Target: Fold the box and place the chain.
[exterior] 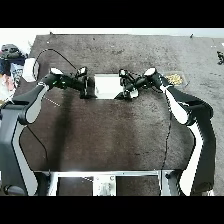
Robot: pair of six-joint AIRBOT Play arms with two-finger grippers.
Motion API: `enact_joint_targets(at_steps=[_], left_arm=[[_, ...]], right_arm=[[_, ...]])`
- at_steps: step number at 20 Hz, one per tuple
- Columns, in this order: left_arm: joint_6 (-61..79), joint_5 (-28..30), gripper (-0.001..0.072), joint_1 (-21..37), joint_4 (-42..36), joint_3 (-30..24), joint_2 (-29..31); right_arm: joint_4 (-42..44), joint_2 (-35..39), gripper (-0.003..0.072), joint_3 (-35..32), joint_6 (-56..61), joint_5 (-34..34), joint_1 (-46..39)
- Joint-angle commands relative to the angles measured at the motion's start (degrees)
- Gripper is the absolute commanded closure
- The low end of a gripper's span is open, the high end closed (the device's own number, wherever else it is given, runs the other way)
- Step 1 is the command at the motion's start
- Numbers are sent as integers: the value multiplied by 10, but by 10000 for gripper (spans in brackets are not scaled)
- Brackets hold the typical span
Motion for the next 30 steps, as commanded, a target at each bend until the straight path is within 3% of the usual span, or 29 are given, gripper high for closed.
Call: enact_joint_targets(at_steps=[1, 30], left_arm=[[1, 8, -11, -11, -8, 0, -8], [-2, 31, -9, -21, -10, -2, -27]], right_arm=[[0, 0, 179, 0, 0, 0, 0], [0, 0, 179, 0, 0, 0, 0]])
